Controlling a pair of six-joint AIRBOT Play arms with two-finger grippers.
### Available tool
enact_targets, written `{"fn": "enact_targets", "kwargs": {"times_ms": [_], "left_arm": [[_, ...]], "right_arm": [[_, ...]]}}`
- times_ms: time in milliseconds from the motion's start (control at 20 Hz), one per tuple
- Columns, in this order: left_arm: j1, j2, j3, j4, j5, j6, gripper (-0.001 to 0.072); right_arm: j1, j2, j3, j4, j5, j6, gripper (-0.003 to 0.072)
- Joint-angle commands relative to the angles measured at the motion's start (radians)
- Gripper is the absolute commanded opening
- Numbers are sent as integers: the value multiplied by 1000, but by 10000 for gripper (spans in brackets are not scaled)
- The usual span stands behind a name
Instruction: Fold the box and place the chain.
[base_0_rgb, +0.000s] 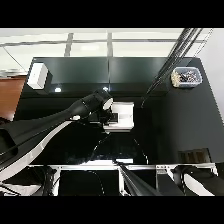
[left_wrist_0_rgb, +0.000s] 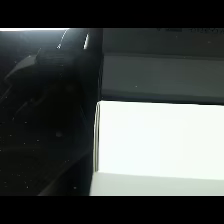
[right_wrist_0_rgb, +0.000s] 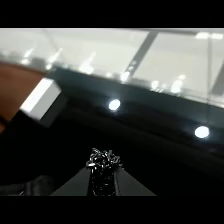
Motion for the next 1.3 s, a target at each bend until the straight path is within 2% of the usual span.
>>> {"fn": "enact_targets", "kwargs": {"times_ms": [0, 400, 850, 1050, 1250], "left_arm": [[0, -1, 1, 1, 0, 0, 29], [0, -1, 1, 0, 0, 0, 30], [0, -1, 1, 0, 1, 0, 29], [0, -1, 1, 0, 1, 0, 30], [0, -1, 1, 0, 0, 0, 29]], "right_arm": [[68, 8, -7, 33, 53, 0, 6], [78, 5, -7, 189, 29, -1, 7], [80, -18, -7, 258, -30, -13, 7], [106, -37, -7, 247, -3, -18, 7], [195, -83, -10, 66, 109, 11, 7]]}}
